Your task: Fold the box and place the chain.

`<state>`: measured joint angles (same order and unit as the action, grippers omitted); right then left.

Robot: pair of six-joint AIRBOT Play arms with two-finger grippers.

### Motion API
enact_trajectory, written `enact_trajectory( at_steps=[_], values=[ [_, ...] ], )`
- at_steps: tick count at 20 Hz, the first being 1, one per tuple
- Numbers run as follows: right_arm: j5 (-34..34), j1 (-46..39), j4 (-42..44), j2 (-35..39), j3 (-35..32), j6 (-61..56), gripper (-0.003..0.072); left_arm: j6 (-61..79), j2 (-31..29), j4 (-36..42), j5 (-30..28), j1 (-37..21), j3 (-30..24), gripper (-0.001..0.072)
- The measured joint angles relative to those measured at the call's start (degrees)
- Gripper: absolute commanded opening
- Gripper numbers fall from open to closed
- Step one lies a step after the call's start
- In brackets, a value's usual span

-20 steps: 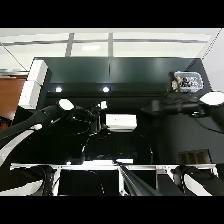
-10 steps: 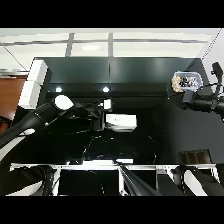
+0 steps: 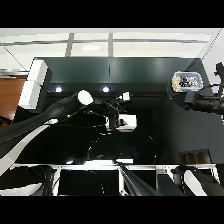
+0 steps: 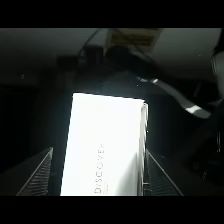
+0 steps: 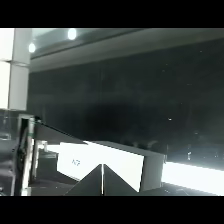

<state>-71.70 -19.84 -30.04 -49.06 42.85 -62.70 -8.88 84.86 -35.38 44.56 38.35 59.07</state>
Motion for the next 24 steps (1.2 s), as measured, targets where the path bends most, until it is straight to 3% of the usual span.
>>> enact_trajectory(
  at_steps=[13,24],
  values=[
    [0.9,0.0,-0.7,0.0,-0.1,1.1,0.0013,-4.0,2.1,-4.9,6.1,0.2,1.6,0.071],
    [1.2,0.0,-0.7,0.0,-0.1,1.4,0.0013,-2.9,4.6,-10.1,1.8,5.0,1.6,0.0702]
  ],
)
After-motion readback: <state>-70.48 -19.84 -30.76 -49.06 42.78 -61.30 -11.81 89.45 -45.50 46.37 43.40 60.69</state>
